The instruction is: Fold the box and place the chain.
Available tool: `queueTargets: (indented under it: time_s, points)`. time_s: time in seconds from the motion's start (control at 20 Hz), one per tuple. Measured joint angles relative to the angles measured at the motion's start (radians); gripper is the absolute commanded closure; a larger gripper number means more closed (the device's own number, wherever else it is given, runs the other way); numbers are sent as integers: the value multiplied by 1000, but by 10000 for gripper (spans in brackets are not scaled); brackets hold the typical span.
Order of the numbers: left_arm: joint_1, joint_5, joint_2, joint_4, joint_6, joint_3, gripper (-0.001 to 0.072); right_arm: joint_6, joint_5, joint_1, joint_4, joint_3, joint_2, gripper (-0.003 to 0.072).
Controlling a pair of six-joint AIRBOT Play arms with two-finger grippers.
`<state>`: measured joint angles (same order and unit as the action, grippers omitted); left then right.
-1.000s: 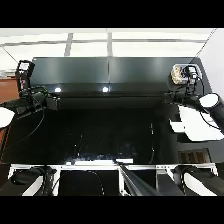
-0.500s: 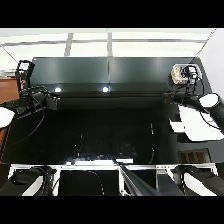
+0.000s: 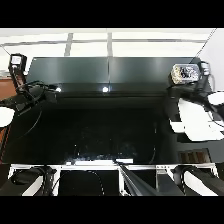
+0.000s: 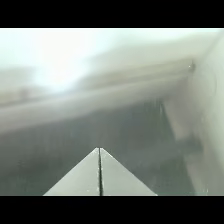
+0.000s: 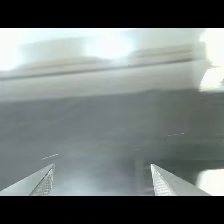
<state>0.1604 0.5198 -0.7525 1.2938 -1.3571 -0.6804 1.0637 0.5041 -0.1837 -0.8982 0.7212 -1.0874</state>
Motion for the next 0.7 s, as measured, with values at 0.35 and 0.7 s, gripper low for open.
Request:
queueTargets:
  time_s: [0.35,0.7]
  points:
    - [1,-23,-59,-140,-12,0,2,117,100,-593,-221,214,-124,-34]
    - [1,47,-148,-229,-16,0,2,-130,481,-963,-219,357,-336,-34]
